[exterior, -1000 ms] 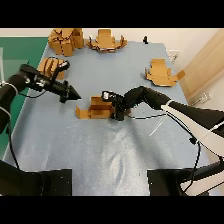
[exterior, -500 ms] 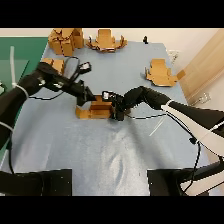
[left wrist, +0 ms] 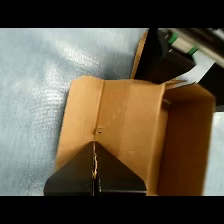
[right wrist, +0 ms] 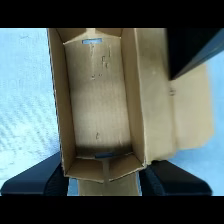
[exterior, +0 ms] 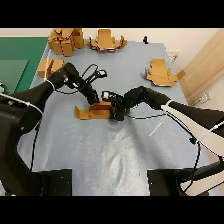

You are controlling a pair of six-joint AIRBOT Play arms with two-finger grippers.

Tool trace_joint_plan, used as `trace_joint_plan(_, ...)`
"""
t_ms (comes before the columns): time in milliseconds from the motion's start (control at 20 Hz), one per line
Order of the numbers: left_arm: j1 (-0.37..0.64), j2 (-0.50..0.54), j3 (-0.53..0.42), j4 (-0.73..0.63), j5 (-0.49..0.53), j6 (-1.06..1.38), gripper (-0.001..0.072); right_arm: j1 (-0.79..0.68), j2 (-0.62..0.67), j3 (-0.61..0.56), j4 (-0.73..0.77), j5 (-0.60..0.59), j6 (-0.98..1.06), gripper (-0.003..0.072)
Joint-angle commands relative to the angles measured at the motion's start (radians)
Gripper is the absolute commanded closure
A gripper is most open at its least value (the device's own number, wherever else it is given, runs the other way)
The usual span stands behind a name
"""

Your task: Fold the box.

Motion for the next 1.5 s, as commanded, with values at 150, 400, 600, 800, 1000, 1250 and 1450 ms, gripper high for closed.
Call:
trace_joint_plan(150,0.015,-0.022,0.128,0.069,-0.063,-0.068,0.0706,-0.001,-0.001,0.000,0.000,-0.003,-0.002,0.0136)
trace_joint_plan(400,0.154,0.230,0.145,0.058,-0.111,-0.075,0.0706,-0.001,-0.001,0.000,0.000,-0.005,-0.001,0.0136)
trace_joint_plan(600,0.282,0.430,-0.051,-0.012,-0.120,0.073,0.0707,-0.001,-0.001,0.000,0.001,-0.005,0.016,0.0136)
trace_joint_plan(800,0.225,0.479,-0.295,0.070,-0.111,0.220,0.0702,-0.001,-0.001,0.000,0.001,-0.005,0.024,0.0136)
trace_joint_plan(1000,0.058,0.471,-0.435,0.128,0.045,0.277,0.0696,-0.001,-0.001,0.000,0.000,-0.005,0.024,0.0136)
trace_joint_plan(1250,-0.031,0.407,-0.460,0.262,0.202,0.211,0.0697,-0.001,-0.001,0.000,0.000,-0.005,0.024,0.0136)
trace_joint_plan(1450,-0.031,0.376,-0.460,0.283,0.203,0.213,0.0697,-0.001,-0.001,0.000,0.000,-0.005,0.024,0.0172)
